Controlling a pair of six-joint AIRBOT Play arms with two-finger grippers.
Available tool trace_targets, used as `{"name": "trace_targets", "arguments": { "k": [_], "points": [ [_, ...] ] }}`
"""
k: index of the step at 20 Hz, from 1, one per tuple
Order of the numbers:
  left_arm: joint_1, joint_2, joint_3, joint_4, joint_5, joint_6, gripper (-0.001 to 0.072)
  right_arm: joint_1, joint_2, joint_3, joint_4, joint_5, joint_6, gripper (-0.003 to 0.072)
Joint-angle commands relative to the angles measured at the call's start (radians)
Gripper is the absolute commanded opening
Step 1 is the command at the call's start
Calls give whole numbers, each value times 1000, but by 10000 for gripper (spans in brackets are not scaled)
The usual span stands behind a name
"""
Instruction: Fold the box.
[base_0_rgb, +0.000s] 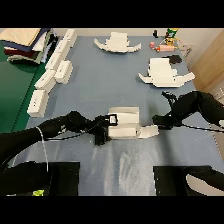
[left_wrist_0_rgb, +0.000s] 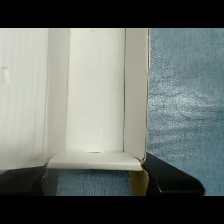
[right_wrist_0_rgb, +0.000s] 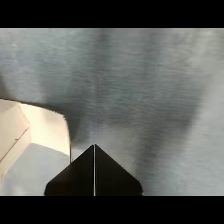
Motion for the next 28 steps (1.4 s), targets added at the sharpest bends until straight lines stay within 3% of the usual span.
{"name": "trace_targets", "arguments": {
  "k": [1, 8, 13, 15, 16, 20, 22, 28],
  "points": [
    [1, 0, 0, 0, 0, 0, 422, 20, -9, -1, 73, -53, -30, 1],
    [1, 0, 0, 0, 0, 0, 422, 131, -5, 2, 156, -6, -29, 1],
    [1, 0, 0, 0, 0, 0, 422, 140, 71, 17, 170, -6, -29, 15],
    [1, 0, 0, 0, 0, 0, 423, 140, 84, 29, 173, -6, -28, 243],
    [1, 0, 0, 0, 0, 0, 423, 140, 84, 34, 175, -7, -28, 298],
    [1, 0, 0, 0, 0, 0, 422, 149, 83, 34, 219, -9, -25, 308],
    [1, 0, 0, 0, 0, 0, 422, 179, 76, 34, 218, 14, -26, 543],
    [1, 0, 0, 0, 0, 0, 422, 280, -26, 53, 146, 65, 77, 517]
  ]
}}
